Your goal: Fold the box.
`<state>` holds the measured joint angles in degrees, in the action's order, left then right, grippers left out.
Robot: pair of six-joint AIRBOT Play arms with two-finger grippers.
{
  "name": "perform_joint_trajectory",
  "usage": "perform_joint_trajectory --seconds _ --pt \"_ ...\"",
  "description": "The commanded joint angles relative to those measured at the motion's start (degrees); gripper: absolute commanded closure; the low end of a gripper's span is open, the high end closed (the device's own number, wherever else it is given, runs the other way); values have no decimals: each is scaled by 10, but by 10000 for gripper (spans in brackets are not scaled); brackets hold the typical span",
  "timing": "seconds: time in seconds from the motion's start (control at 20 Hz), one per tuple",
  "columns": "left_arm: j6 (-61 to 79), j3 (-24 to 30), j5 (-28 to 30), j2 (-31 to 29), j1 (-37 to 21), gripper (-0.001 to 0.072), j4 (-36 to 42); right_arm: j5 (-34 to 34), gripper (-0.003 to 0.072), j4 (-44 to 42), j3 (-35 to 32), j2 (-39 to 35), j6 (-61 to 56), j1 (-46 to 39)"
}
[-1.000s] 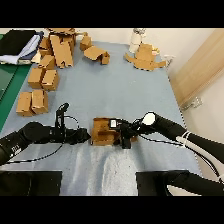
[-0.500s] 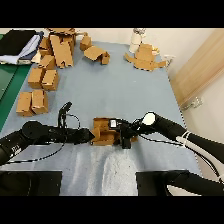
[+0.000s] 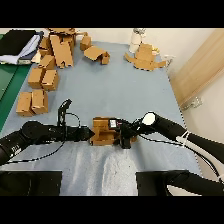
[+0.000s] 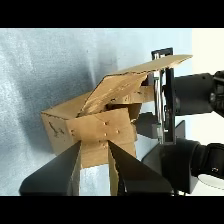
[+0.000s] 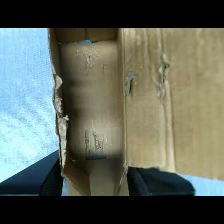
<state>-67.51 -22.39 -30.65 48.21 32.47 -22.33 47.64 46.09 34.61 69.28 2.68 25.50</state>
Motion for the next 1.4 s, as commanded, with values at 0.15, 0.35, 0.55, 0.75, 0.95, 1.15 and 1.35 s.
perform_joint_trajectory --seconds 0.15,0.35,0.55,0.75,0.95,1.15,1.35 --pt "-13 -1 -9 -20 -1 460 -34 1 229 0 1 0 0 0" --pt "-148 -1 -40 -25 -23 460 -185 1 229 0 1 0 0 0" --pt "-191 -1 -38 -25 -36 460 -233 1 229 0 1 0 0 0" --pt "-191 -1 -33 -12 -35 460 -219 1 229 -1 1 0 0 0" --pt "-188 -1 -35 -6 -35 460 -195 1 229 0 1 0 0 0" --pt "-123 -1 -45 -7 -35 460 -123 1 229 -1 1 0 0 0" --pt "-134 -1 -46 -7 -35 460 -121 1 229 -1 1 1 0 0"
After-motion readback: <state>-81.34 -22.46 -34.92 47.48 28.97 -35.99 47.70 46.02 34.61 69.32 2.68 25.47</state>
